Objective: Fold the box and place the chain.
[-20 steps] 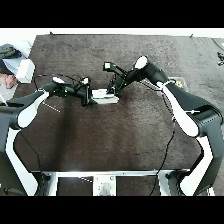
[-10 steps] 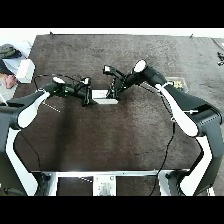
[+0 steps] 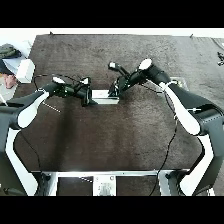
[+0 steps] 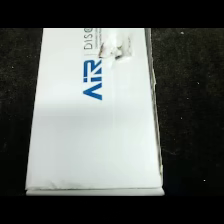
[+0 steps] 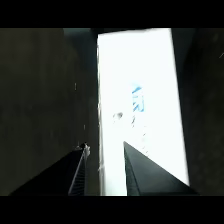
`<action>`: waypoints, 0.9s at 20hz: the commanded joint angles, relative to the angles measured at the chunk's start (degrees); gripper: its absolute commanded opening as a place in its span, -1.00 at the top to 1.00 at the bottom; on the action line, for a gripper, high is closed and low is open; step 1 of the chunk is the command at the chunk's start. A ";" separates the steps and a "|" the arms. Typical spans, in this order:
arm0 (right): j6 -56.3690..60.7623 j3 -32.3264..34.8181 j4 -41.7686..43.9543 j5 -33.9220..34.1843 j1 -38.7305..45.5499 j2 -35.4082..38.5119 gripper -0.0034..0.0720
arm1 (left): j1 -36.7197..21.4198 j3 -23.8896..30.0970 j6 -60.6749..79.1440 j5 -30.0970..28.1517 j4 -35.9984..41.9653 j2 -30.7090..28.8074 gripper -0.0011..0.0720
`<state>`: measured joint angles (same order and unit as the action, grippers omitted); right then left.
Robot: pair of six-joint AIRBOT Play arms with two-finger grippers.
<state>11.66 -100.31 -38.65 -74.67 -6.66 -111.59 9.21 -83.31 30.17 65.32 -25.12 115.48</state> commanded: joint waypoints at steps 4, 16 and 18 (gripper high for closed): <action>2.34 0.15 7.43 -1.03 3.67 0.13 0.92 | -0.02 -0.02 -0.11 -0.33 0.13 -0.02 0.33; 5.14 9.92 -6.23 7.56 3.02 -0.68 0.92 | -0.02 0.00 -0.11 -0.33 0.13 -0.02 0.32; 5.35 9.92 -8.50 8.28 2.64 -0.68 0.92 | -0.02 -0.02 -0.11 -0.33 0.13 -0.02 0.33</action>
